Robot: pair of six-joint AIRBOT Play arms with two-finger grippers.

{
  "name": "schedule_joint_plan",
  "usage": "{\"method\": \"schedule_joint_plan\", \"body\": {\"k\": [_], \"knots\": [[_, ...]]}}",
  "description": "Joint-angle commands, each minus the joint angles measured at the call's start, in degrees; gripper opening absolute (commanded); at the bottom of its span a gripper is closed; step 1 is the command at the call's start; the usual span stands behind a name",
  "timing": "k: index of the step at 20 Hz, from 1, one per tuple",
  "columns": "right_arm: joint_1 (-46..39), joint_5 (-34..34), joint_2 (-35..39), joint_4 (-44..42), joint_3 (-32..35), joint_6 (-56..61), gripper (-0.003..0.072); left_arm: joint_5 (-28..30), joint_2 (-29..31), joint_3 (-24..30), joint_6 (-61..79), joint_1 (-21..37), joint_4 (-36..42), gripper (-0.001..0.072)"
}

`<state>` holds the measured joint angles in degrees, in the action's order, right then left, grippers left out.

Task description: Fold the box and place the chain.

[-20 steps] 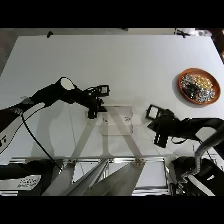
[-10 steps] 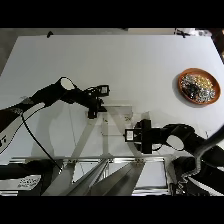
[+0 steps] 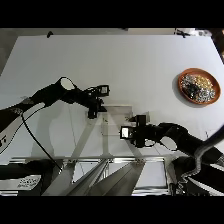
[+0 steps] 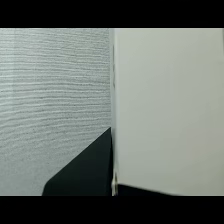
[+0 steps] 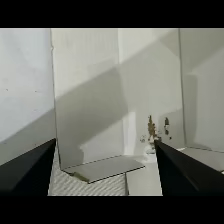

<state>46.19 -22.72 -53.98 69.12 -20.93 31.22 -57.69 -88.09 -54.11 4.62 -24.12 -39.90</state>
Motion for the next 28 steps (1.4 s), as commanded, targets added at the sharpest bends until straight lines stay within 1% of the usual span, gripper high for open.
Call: {"method": "schedule_joint_plan", "body": {"k": [1,3,5,7,9,12,14,17,21,26,28], "knots": [[-0.57,1.33,-0.22,0.55,0.04,0.0,0.0708,0.0,-0.04,-0.04,0.02,-0.02,-0.02,0.0011],[-0.59,0.9,-0.22,0.55,0.04,0.0,0.0705,0.0,-0.04,-0.04,0.02,-0.02,0.0,0.0011],[-0.09,-1.27,-0.2,1.11,0.07,-0.04,0.069,0.0,-0.04,-0.04,0.02,-0.02,-0.02,0.0011],[-0.09,-5.03,-0.2,4.5,0.07,0.02,0.0683,0.0,-0.04,-0.04,0.02,-0.02,-0.02,0.0011],[-0.09,-5.9,-0.2,5.66,0.07,0.26,0.0683,0.0,-0.04,-0.04,0.02,-0.02,-0.02,0.0011],[-0.09,-4.35,-0.24,5.62,0.07,0.48,0.0683,0.02,-0.04,-0.04,0.02,-0.02,0.0,0.0011],[-0.09,-1.27,-0.96,5.62,0.07,1.51,0.0682,0.0,-0.04,-0.04,0.02,-0.02,-0.02,0.0011],[-0.09,4.7,-3.87,5.62,0.07,6.58,0.0682,0.02,-0.04,-0.04,0.02,-0.02,0.0,0.0011],[-0.15,8.26,-4.35,5.25,0.0,6.93,0.0682,0.0,-0.04,-0.04,0.02,-0.02,-0.02,0.0011],[-2.4,9.44,-4.35,-0.24,-0.02,1.4,0.0682,0.02,-0.02,-0.04,0.02,-0.02,-0.02,0.0011],[-3.82,9.44,-4.35,-4.39,-0.02,-2.54,0.0683,0.0,-0.04,-0.04,0.02,-0.02,-0.02,0.0011]]}}
